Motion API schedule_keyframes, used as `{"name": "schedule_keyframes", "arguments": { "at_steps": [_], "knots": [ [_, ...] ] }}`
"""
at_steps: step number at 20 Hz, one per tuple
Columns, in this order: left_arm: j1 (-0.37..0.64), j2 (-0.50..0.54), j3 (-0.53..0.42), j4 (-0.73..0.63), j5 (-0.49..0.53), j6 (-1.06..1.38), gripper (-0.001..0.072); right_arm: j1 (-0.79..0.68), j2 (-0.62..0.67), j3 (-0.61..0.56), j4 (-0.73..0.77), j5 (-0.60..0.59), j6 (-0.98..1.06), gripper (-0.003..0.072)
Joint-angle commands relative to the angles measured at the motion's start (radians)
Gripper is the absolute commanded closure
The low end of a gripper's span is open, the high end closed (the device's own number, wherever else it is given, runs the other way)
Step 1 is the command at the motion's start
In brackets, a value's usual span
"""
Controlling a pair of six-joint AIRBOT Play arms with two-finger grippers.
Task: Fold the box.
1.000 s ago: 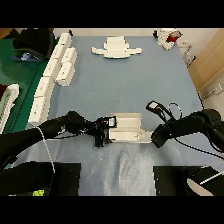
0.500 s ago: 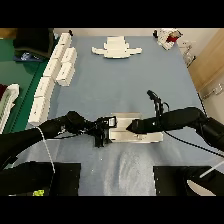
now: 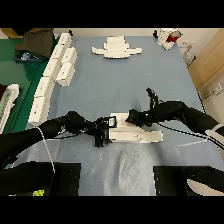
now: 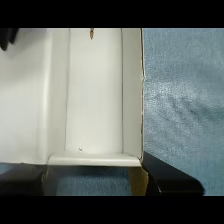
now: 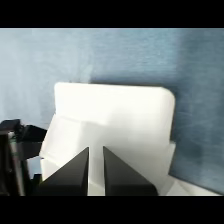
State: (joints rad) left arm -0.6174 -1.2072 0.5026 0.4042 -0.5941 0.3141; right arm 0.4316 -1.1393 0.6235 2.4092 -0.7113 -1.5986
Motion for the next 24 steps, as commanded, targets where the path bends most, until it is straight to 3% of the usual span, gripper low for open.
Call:
{"name": "schedule_keyframes", "arguments": {
  "at_steps": [1,9,15,19,20,21,22,24],
  "knots": [
    [0.001,0.0,0.001,0.0,0.0,0.0,0.0248,0.0,-0.067,0.003,-0.002,0.012,-0.027,0.0545],
    [0.001,0.0,0.001,0.0,0.0,0.0,0.0248,-0.001,0.021,0.051,-0.031,-0.012,-0.13,0.0545],
    [0.001,0.0,0.001,0.0,0.0,0.0,0.0248,0.0,0.259,0.068,-0.272,-0.232,-0.249,0.0545],
    [0.001,0.0,0.001,0.0,0.0,0.0,0.0248,0.0,0.415,-0.031,-0.311,-0.459,-0.486,0.0544],
    [0.001,0.0,0.001,0.0,0.0,0.0,0.0248,0.0,0.452,-0.06,-0.321,-0.502,-0.537,0.0483],
    [0.001,0.0,0.001,0.0,0.0,0.0,0.0248,0.0,0.481,-0.085,-0.352,-0.515,-0.569,0.0227],
    [0.001,0.0,0.001,0.0,0.0,0.0,0.0248,0.0,0.498,-0.101,-0.404,-0.511,-0.592,0.0029],
    [0.001,0.0,0.001,0.0,0.0,0.0,0.0248,0.0,0.501,-0.117,-0.5,-0.481,-0.652,0.0008]
  ]
}}
